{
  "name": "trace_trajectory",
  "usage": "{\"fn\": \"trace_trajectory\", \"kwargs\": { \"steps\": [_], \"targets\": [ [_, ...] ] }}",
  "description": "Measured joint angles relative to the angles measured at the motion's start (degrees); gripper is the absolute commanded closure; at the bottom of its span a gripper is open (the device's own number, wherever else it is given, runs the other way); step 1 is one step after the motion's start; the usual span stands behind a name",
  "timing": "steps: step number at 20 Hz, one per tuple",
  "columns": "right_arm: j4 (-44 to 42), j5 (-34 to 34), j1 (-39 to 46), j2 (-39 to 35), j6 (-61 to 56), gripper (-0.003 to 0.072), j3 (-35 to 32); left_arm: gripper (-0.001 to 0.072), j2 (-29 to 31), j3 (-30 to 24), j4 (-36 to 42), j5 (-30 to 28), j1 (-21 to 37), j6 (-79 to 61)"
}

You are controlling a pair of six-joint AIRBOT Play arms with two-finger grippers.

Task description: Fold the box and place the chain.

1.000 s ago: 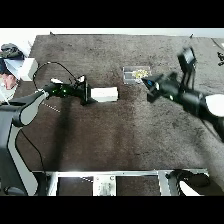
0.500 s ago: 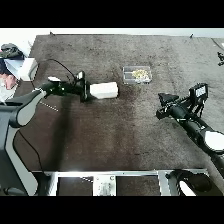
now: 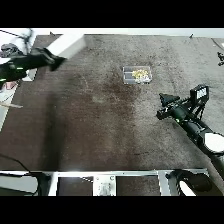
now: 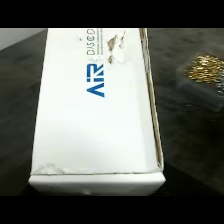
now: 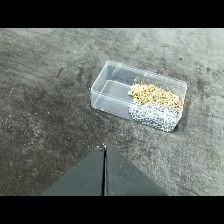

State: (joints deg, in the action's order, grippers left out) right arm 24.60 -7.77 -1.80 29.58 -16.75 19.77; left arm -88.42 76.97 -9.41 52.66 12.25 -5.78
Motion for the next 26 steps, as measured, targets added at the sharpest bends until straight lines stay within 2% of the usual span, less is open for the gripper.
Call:
{"fn": "trace_trajectory", "kwargs": {
  "steps": [3,6,10,13,17,26],
  "targets": [
    [0.0,0.2,0.0,0.0,0.0,0.0695,0.0,0.0705,12.2,-11.4,-3.7,-6.6,10.1,8.9],
    [0.3,0.2,0.0,0.0,0.0,0.0695,0.0,0.0705,21.6,-22.6,-10.3,-8.9,20.4,16.5],
    [0.9,0.1,0.0,0.0,0.0,0.0695,0.0,0.0704,26.8,-33.2,-18.9,-9.6,29.9,22.6],
    [1.2,0.1,0.0,0.0,0.0,0.0695,0.0,0.0704,26.8,-36.9,-23.8,-9.7,32.4,24.5],
    [1.3,0.1,0.0,0.0,0.0,0.0695,0.0,0.0704,23.0,-38.6,-26.8,-10.9,33.5,24.6],
    [1.2,0.1,0.0,0.0,0.0,0.0695,0.0,0.0699,15.4,-39.1,-25.8,-15.9,33.0,16.7]
  ]
}}
